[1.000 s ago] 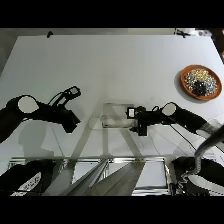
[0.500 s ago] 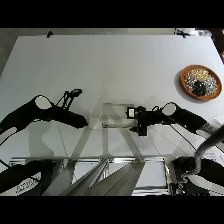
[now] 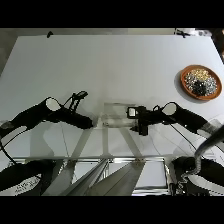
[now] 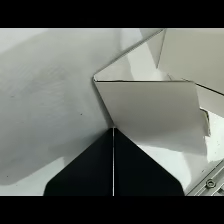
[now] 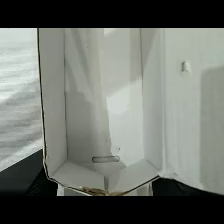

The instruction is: Fold the box and place the chain.

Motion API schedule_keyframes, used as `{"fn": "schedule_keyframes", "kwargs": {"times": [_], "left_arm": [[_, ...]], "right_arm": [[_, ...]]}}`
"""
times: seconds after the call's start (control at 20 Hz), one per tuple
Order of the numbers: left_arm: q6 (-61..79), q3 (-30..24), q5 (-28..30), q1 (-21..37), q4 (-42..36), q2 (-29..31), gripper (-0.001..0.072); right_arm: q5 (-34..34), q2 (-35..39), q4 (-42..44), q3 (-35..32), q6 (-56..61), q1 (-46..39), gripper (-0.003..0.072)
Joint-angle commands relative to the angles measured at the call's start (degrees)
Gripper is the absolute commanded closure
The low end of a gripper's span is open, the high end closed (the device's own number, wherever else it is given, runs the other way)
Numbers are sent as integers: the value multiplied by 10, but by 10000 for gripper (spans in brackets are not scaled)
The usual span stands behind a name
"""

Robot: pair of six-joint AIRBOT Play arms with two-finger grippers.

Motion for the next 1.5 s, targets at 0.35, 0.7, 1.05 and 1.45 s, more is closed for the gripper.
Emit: {"fn": "schedule_keyframes", "kwargs": {"times": [0.35, 0.7, 1.05, 1.45], "left_arm": [[7, 7, 0, -8, -38, 52, 703], [7, 8, 3, -11, -44, 75, 637], [7, 8, 11, -31, -50, 74, 434], [-1, 9, 71, -85, -67, 74, 139]], "right_arm": [[0, 0, 2, 0, 0, 1, 392], [-1, 0, 4, 0, 0, 1, 392], [-1, 0, 4, 0, 0, 1, 392], [-1, 0, 4, 0, 0, 1, 392]]}}
